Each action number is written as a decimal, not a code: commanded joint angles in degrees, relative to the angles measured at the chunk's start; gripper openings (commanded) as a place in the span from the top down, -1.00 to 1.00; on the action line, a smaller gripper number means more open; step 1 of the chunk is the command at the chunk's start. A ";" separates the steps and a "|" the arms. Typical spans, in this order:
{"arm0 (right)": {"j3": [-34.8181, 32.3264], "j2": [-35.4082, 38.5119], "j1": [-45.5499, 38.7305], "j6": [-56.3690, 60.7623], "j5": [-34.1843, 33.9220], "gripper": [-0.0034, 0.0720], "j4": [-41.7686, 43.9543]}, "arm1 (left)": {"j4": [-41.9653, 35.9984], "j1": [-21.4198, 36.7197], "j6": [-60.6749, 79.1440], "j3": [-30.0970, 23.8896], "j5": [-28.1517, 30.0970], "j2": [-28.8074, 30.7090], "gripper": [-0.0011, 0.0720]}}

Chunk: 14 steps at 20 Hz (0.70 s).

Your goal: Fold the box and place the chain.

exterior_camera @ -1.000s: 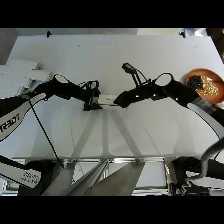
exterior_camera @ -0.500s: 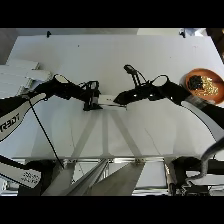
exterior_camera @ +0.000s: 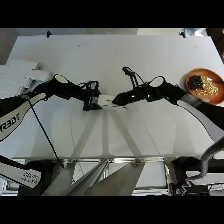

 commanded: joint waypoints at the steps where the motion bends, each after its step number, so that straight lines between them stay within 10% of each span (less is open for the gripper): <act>1: 0.09 3.19 0.00 0.02 -1.42 0.88 0.37 | -0.09 -0.02 -0.02 0.04 0.17 0.02 0.21; 14: 1.60 2.08 8.55 3.34 -13.77 0.88 2.47 | -0.09 -0.02 -0.02 0.04 0.17 0.02 0.21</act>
